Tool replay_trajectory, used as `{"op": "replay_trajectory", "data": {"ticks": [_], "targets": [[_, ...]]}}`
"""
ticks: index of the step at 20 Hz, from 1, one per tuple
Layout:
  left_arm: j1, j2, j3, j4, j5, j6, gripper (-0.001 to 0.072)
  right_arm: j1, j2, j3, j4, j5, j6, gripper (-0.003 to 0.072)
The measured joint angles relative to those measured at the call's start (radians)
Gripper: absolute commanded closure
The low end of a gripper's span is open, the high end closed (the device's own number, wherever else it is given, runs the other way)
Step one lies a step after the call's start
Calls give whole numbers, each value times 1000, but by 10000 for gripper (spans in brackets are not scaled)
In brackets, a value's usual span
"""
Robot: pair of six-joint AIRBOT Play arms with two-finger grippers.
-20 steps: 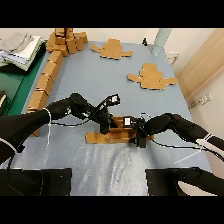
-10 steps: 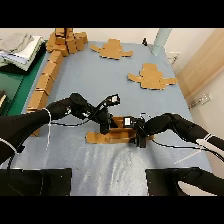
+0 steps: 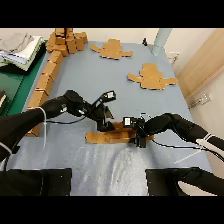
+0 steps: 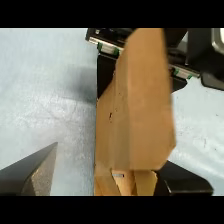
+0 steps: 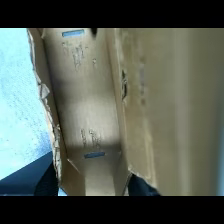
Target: Fold the box.
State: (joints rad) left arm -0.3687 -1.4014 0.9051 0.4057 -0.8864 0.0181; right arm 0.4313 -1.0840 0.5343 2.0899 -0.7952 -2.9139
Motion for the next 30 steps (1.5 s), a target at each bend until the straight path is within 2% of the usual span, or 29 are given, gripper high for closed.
{"op": "replay_trajectory", "data": {"ticks": [4,5,6,7,11,14,18,22,26,30], "targets": [[76,79,0,97,-50,-179,3,0,0,0,-2,0,0,173],[95,97,0,141,-69,-262,232,0,0,0,-2,0,0,174],[107,111,0,179,-100,-350,532,0,0,0,-3,0,0,173],[115,121,0,211,-137,-429,694,0,0,0,-3,0,0,174],[113,139,-9,250,-307,-722,695,0,0,0,-3,0,0,173],[50,143,-29,142,-341,-882,695,0,0,0,-3,0,0,174],[-26,102,-9,-2,-186,-977,696,0,0,0,-4,0,0,173],[-50,-14,67,-49,-46,-1012,697,1,0,0,-6,0,0,174],[-57,-132,132,50,16,-1106,697,1,0,0,-7,0,0,174],[-63,-186,154,173,30,-1212,697,1,0,0,-7,0,0,173]]}}
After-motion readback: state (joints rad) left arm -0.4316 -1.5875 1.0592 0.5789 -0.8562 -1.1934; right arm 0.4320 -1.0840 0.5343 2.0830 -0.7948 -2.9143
